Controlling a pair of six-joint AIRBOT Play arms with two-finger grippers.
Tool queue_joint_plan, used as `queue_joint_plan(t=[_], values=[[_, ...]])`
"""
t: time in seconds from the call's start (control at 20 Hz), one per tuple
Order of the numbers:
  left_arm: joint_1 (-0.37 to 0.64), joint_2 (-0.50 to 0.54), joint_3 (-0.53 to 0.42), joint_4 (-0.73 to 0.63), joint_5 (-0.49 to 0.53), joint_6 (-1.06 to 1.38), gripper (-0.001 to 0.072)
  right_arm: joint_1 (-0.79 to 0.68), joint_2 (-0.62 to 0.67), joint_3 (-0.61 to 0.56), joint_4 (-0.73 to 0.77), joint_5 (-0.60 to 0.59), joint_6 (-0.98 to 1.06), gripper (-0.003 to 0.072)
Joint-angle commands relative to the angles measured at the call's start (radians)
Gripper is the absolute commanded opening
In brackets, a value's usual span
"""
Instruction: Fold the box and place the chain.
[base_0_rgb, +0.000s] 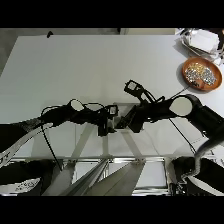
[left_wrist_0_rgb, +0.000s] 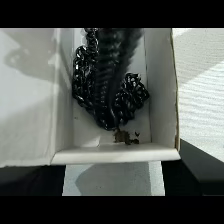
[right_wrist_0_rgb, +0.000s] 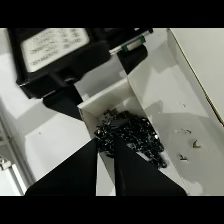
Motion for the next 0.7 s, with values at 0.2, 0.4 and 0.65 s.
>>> queue_joint_plan(t=[0.2, 0.4, 0.65], values=[[0.0, 0.001, 0.001, 0.0, 0.0, 0.0, 0.0272, -0.014, -0.045, 0.017, -0.035, -0.029, 0.124, 0.02], [0.0, 0.001, 0.001, 0.0, 0.0, 0.0, 0.0272, -0.163, 0.077, 0.113, -0.192, 0.089, 0.246, 0.0197], [0.0, 0.001, 0.001, 0.0, 0.0, 0.0, 0.0272, -0.431, 0.122, 0.123, -0.536, 0.158, 0.481, 0.0327]])
